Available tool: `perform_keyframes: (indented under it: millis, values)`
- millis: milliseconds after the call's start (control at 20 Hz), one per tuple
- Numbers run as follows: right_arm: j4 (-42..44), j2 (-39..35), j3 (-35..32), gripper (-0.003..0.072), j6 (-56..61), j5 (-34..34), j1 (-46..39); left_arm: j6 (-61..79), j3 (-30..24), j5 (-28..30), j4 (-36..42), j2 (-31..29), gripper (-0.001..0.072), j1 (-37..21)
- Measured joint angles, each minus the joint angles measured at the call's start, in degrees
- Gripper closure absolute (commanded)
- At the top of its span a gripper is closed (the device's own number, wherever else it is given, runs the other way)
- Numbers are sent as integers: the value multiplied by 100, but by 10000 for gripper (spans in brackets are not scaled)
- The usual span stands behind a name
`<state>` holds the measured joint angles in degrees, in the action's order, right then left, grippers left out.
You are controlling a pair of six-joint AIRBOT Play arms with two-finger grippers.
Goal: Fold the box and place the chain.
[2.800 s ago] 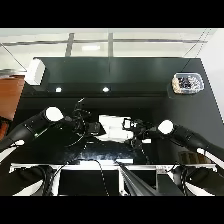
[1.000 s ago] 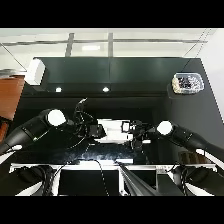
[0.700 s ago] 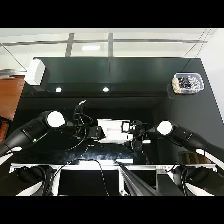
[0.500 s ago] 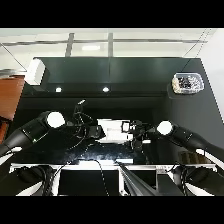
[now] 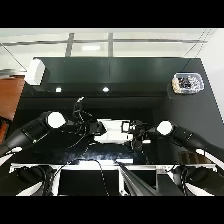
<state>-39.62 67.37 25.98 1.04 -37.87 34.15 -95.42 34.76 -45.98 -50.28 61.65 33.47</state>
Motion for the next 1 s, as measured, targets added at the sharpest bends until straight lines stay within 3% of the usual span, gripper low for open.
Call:
perform_keyframes:
  millis: [1000]
  values:
    - [-13,0,0,331,-11,-7,0,-81,7,-179,402,-2,2,223]
